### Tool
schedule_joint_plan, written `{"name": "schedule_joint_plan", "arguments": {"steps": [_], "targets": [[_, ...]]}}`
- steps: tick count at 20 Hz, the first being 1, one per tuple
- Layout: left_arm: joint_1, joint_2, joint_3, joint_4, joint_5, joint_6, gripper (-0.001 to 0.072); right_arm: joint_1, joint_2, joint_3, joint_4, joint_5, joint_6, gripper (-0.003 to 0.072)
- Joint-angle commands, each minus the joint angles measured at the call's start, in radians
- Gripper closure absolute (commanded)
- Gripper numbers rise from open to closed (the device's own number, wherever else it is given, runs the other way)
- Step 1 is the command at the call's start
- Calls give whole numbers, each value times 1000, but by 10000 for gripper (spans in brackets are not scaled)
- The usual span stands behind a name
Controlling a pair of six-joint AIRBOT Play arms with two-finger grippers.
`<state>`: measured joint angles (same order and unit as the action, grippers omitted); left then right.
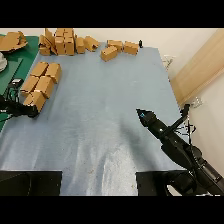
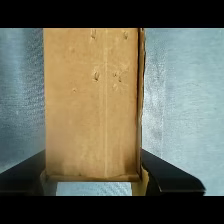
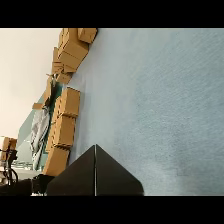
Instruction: Fold the box.
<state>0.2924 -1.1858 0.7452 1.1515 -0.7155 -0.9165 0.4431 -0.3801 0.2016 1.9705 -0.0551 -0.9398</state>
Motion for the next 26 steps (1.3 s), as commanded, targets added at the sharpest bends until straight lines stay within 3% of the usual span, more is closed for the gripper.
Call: {"name": "schedule_joint_plan", "arguments": {"steps": [1,2,4,10,11,12,15,19,24,26], "targets": [[1,-32,0,1,19,3,535,0,1,1,0,0,0,683],[1,-43,0,1,17,3,531,0,1,1,0,0,0,683],[0,-63,0,1,18,2,166,0,1,1,0,0,0,683],[1,-29,1,2,-26,2,160,0,1,1,0,0,0,683],[1,-14,1,2,-35,2,116,0,1,1,0,0,0,683],[1,1,2,1,-36,-17,13,0,1,1,0,0,0,682],[1,23,2,1,-61,-54,13,0,1,1,0,-6,-1,682],[3,36,18,12,-170,-84,13,0,1,1,0,-8,-1,683],[3,103,101,244,-301,-206,12,0,1,1,0,-22,-2,682],[2,145,132,262,-343,-232,13,0,1,1,-1,-47,-4,682]]}}
